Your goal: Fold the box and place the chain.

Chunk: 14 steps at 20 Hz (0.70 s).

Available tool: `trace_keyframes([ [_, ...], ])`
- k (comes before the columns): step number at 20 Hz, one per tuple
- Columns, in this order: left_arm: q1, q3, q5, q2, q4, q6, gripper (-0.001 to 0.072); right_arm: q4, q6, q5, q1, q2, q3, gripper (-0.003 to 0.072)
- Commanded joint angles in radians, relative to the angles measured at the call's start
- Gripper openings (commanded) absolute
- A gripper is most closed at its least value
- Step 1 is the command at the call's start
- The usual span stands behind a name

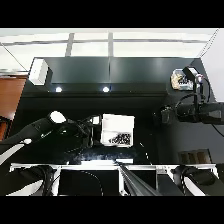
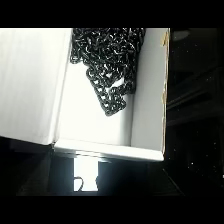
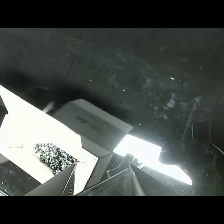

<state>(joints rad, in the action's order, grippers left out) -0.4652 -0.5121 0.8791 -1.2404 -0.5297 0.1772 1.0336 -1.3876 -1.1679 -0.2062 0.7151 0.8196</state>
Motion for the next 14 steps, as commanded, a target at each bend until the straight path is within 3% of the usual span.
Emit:
trace_keyframes([
  [1, -0.003, -0.002, -0.007, -0.001, 0.010, 0.000, 0.0708, 0.000, 0.000, 0.005, 0.000, 0.000, 0.000, 0.0412],
  [14, -0.051, -0.005, -0.028, -0.001, -0.005, 0.009, 0.0692, 0.000, 0.000, 0.016, 0.000, 0.000, 0.000, 0.0412],
])
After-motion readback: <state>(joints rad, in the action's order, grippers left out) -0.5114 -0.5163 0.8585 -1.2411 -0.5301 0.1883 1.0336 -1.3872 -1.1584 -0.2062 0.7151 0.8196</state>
